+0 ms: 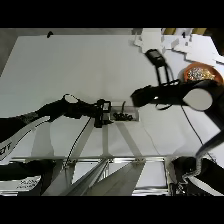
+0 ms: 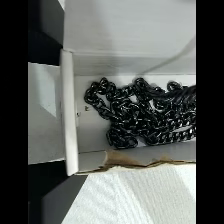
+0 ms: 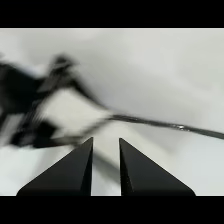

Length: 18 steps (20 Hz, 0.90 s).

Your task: Fold the box and place the chain.

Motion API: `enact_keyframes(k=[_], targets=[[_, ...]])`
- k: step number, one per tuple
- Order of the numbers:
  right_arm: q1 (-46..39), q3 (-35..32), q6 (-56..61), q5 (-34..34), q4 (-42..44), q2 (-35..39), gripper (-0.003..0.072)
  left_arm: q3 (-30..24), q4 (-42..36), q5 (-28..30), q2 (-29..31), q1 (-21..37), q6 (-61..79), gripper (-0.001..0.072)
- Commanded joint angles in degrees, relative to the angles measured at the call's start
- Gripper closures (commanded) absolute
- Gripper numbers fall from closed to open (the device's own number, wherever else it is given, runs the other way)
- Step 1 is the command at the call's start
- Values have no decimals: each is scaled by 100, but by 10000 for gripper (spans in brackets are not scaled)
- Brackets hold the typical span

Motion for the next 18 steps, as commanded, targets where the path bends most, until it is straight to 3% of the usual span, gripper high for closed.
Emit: enact_keyframes(k=[1,4,8,13,18], targets=[[-1080,-2,-26,321,-570,-96,535,0,0,2,-2,-2,0,496],[-1794,-2,-153,514,-758,-737,527,0,2,0,-2,-2,0,496],[-1888,-2,-291,522,-752,-1744,392,0,0,0,-2,-2,0,496],[-1888,-2,-586,476,-761,-2559,387,0,0,2,-2,-2,0,496],[-1888,-2,-579,111,-763,-2643,392,0,0,2,-2,-2,0,496]])
